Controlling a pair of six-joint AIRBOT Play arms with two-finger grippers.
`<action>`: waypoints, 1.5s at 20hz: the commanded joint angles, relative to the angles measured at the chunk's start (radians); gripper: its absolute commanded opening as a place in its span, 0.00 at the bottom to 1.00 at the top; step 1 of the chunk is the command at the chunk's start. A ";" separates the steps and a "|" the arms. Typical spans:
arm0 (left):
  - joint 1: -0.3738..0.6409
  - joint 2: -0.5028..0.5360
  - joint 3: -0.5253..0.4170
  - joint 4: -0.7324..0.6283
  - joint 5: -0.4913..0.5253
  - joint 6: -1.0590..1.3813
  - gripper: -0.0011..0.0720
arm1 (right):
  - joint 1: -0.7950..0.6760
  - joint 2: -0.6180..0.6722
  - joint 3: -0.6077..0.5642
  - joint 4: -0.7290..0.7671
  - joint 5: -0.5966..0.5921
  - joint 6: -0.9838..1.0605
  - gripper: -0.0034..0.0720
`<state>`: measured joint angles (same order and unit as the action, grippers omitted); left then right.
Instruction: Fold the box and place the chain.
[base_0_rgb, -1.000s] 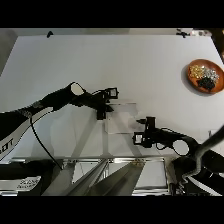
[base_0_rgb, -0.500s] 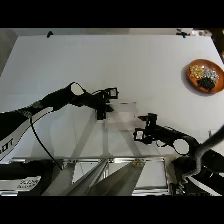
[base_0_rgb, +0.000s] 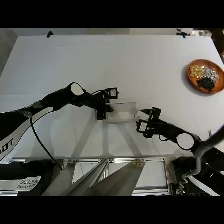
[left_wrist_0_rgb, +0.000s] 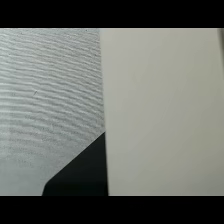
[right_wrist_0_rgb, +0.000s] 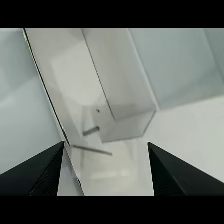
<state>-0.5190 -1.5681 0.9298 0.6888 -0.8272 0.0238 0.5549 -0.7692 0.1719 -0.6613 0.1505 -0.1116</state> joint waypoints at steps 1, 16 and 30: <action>0.000 0.000 0.001 0.000 0.000 0.001 0.03 | -0.080 0.001 0.009 0.043 0.055 -0.034 0.78; 0.000 0.000 0.001 0.000 0.000 0.001 0.03 | -0.096 0.000 -0.039 0.063 0.200 -0.340 0.78; 0.000 0.000 0.001 0.000 0.000 0.001 0.03 | -0.133 0.000 -0.055 0.024 0.211 -0.277 0.77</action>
<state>-0.5190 -1.5681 0.9298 0.6888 -0.8272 0.0246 0.3893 -0.7689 0.1181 -0.6376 0.3237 -0.3923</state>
